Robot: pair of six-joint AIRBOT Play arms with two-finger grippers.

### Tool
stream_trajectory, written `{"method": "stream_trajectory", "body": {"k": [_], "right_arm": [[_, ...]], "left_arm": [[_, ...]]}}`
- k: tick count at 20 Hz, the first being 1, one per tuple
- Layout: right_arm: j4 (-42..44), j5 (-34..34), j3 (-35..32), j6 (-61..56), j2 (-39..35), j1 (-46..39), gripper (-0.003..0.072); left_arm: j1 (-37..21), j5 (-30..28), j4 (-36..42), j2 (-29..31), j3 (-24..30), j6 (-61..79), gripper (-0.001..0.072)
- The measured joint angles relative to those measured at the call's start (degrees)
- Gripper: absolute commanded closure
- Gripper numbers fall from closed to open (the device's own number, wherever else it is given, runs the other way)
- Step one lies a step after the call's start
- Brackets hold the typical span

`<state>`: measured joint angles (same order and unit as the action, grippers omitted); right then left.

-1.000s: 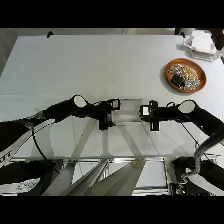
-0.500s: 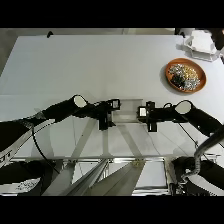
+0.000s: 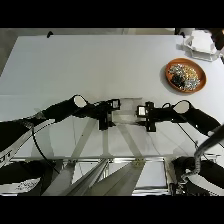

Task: Fold the box and place the chain.

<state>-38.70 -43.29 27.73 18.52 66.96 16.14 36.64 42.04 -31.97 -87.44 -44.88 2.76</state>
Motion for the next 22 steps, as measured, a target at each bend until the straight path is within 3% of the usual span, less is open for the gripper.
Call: {"method": "stream_trajectory", "body": {"k": [3,4,5,6,11,17,22], "right_arm": [[1.0,0.6,0.0,0.0,0.9,0.3,0.0269],[1.2,0.8,0.0,0.0,1.1,0.4,0.0311],[1.3,1.0,0.0,0.0,1.1,0.5,0.0438],[1.4,1.5,0.0,0.0,1.1,0.5,0.0666],[-0.3,1.4,0.0,-0.1,-1.6,-0.5,0.0672],[-1.1,-7.3,0.0,-2.2,-10.6,-9.7,0.0672],[2.1,-13.3,0.0,-25.1,-18.4,-23.8,0.0672]], "left_arm": [[0.0,0.0,0.0,0.0,0.0,0.0,0.0298],[0.0,0.0,0.0,0.0,0.0,0.0,0.0298],[0.0,0.0,0.0,0.0,0.0,0.0,0.0298],[0.0,0.0,0.0,0.0,0.0,0.0,0.0297],[0.0,0.0,0.1,0.0,0.0,-0.2,0.0297],[0.0,0.0,0.1,0.0,0.0,0.0,0.0297],[0.0,0.0,0.1,0.0,0.0,0.0,0.0298]]}}
